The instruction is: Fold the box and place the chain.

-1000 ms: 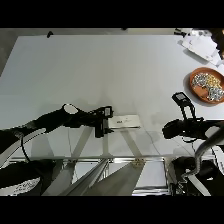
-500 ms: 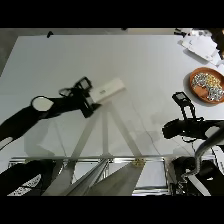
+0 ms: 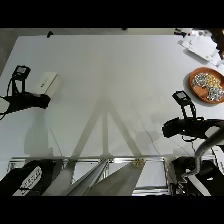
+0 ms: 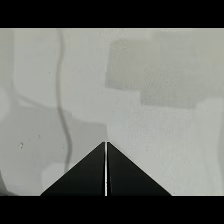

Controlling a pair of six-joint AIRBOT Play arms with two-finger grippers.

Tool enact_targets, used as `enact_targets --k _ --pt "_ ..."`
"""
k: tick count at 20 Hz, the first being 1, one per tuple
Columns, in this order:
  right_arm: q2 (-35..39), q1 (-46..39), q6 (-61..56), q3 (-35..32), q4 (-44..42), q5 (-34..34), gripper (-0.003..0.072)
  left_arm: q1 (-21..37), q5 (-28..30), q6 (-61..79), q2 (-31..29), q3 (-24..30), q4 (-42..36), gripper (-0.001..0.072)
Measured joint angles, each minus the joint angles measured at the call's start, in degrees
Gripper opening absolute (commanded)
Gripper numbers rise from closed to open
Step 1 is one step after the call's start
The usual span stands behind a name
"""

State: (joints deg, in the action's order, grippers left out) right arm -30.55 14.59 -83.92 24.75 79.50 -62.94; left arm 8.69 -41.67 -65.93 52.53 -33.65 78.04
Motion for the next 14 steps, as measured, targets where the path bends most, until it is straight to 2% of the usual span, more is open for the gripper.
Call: enact_targets --k 5,7,8,10,11,14 --pt "0.0 0.0 0.0 0.0 0.0 0.4 0.0012 3.9 -3.9 -3.8 5.1 0.0 3.2 0.0004" --pt "0.0 0.0 0.0 0.0 0.0 0.4 0.0012 4.3 -4.9 -4.8 7.4 0.0 3.6 0.0055" --pt "0.0 0.0 0.0 0.0 0.0 0.5 0.0012 4.5 -5.3 -5.1 8.5 0.0 3.8 0.0178" --pt "0.0 0.0 0.0 0.0 0.0 0.5 0.0012 4.7 -6.6 -5.7 10.4 0.0 4.1 0.059" --pt "0.0 0.0 0.0 0.0 0.0 0.4 0.0012 4.7 -7.4 -5.9 11.0 0.0 4.3 0.069" --pt "0.0 0.0 0.0 0.0 0.0 0.4 0.0012 4.8 -8.2 -6.1 12.0 0.0 4.5 0.0696"
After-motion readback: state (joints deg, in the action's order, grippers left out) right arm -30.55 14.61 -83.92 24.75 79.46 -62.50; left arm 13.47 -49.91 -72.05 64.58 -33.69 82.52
